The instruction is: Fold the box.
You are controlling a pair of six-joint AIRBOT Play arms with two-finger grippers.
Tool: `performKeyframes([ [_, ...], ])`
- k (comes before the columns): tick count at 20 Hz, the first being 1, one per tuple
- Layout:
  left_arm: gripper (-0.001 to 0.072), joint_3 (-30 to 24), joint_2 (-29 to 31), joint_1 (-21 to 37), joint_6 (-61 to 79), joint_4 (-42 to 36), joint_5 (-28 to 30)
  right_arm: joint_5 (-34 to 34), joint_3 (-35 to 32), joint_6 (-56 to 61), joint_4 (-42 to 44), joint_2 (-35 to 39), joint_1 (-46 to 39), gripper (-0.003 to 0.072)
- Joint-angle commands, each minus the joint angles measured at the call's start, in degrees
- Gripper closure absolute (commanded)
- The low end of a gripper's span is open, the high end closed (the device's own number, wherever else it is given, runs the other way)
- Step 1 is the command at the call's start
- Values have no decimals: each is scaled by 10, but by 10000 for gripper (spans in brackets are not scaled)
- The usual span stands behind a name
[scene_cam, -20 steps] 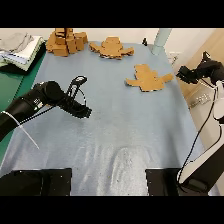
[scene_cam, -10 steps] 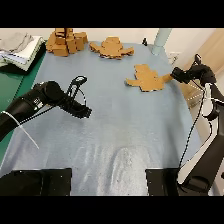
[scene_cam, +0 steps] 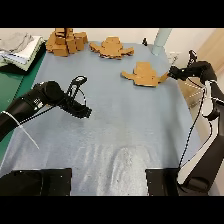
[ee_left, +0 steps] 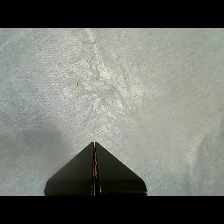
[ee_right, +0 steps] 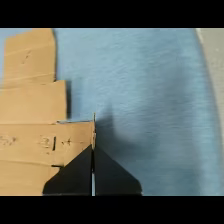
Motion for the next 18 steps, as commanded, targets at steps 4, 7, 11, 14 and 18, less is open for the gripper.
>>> performKeyframes([
  [4, 698, 0, 0, 0, 0, 0, 0, -101, -48, -37, 31, 82, 31, 690],
  [7, 698, 0, 0, 0, 0, 0, 0, -101, -154, -33, 31, 149, 51, 691],
  [11, 698, 0, 0, 0, 0, 0, 0, -56, -342, -31, 31, 280, 90, 690],
  [14, 698, 0, 0, 0, 0, 0, 0, -1, -504, -2, 28, 400, 132, 690],
  [18, 698, 0, 0, 0, 0, 0, 0, 50, -682, 61, 11, 537, 194, 689],
])
